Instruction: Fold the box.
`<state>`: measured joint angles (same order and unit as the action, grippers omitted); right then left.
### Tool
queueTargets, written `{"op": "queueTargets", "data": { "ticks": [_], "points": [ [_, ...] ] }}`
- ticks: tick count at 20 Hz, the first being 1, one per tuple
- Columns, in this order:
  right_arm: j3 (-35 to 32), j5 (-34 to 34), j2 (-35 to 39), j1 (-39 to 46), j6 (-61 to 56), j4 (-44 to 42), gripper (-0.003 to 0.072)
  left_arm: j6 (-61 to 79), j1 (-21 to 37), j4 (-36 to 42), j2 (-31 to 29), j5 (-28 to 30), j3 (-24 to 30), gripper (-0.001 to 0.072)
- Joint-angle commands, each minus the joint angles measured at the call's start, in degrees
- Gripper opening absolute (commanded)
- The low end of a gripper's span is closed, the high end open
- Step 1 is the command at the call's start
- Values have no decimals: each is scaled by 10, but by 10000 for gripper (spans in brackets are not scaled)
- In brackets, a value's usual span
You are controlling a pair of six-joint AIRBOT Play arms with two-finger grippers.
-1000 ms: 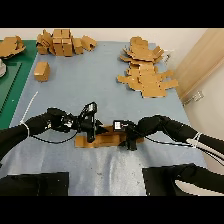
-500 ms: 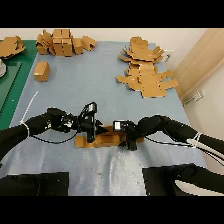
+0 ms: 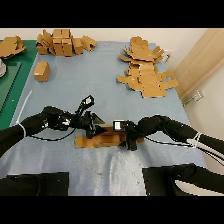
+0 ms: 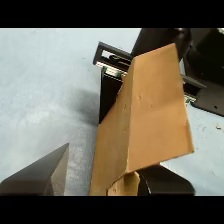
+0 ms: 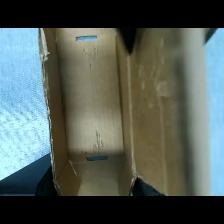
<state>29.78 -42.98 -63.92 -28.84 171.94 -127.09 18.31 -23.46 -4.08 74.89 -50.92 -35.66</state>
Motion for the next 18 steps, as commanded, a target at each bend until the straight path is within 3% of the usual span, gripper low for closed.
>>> {"op": "queueTargets", "data": {
  "ticks": [1, 6, 7, 8, 9, 11, 13, 16, 18],
  "points": [
    [0, 0, 0, 0, 0, 0, 502, -117, 30, -112, -48, 4, 0, 494],
    [0, 0, 0, 0, 0, 0, 502, -331, 46, -394, -185, -26, 0, 492],
    [0, 0, 0, 0, 0, 0, 502, -380, 45, -417, -207, -48, 0, 444],
    [0, 0, 0, 0, 0, 0, 502, -445, 45, -423, -226, -78, 0, 208],
    [0, 0, 0, 0, 0, 0, 502, -508, 45, -422, -238, -111, 0, 12],
    [0, 0, 0, 0, 0, 0, 502, -679, 26, -419, -242, -144, 0, 12],
    [0, 0, 0, 0, 0, 0, 502, -771, -22, -403, -236, -133, 0, 12],
    [0, 0, 0, 0, 0, 0, 502, -808, -91, -282, -205, -57, 0, 13],
    [0, 0, 0, 0, 0, 0, 502, -812, -105, -186, -170, 6, 0, 13]
  ]
}}
